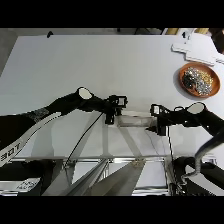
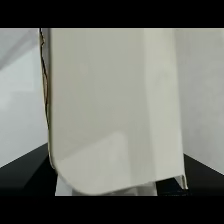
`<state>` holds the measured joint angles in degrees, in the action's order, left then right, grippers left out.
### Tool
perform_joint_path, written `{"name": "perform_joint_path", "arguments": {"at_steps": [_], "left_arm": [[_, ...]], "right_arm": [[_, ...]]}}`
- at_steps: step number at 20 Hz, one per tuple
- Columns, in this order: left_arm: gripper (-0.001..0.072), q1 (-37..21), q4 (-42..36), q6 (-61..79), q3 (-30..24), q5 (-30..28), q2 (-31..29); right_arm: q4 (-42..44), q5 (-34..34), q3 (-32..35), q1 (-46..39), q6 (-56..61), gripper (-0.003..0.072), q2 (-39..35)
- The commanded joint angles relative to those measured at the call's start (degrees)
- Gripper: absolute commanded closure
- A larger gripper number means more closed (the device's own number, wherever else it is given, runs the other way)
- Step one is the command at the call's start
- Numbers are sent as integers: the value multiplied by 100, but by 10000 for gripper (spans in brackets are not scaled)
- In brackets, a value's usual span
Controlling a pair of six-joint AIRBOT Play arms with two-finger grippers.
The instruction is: Fold the box and place the chain.
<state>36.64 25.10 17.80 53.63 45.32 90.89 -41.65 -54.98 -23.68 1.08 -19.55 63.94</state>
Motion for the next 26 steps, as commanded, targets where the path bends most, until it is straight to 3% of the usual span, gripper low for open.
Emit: {"name": "perform_joint_path", "arguments": {"at_steps": [1, 10, 16, 26], "left_arm": [[700, 0, 0, -7, -2, -9, 0], [700, 0, 0, -4, -2, -9, 0], [700, 0, 0, -7, -2, -9, 0], [700, 0, 0, -7, -2, -9, 0]], "right_arm": [[11, 35, 7, -2, -2, 132, 87], [299, 212, 7, 4, -201, 151, 374], [243, 210, 7, 4, -302, 343, 435], [249, 197, 4, 4, -302, 343, 433]]}}
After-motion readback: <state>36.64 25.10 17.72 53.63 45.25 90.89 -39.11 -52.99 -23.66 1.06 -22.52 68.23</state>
